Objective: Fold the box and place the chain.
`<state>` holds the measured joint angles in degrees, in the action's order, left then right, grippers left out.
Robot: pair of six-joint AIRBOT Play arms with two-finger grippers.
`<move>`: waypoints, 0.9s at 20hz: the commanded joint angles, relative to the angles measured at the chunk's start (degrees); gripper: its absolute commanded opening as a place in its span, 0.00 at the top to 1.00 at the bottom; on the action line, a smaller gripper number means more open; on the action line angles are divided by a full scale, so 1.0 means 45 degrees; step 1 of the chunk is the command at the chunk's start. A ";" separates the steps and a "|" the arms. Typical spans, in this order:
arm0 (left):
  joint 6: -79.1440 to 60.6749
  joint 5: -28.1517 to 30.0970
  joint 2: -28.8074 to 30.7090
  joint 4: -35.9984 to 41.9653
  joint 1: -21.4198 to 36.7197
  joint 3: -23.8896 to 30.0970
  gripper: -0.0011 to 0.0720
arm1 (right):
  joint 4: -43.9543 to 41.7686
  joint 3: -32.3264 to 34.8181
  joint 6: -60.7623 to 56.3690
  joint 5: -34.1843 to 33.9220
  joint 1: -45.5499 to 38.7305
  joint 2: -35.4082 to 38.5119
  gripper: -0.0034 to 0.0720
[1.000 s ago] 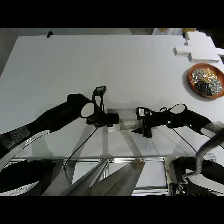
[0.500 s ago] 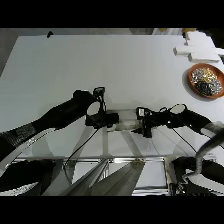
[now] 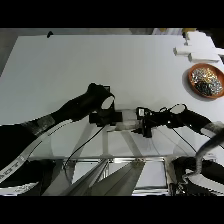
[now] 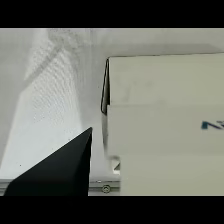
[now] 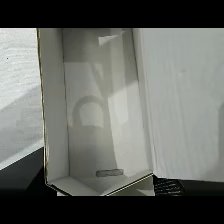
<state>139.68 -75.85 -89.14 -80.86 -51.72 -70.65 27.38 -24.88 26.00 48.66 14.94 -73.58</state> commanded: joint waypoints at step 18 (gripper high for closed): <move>0.0442 0.2142 0.0223 -0.0627 -0.0622 0.1506 0.81 | -0.0005 -0.0010 -0.0005 0.0005 -0.0005 0.0005 0.43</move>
<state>141.64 -66.08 -89.58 -82.48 -54.61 -63.94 27.35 -24.88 25.96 48.66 14.92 -73.58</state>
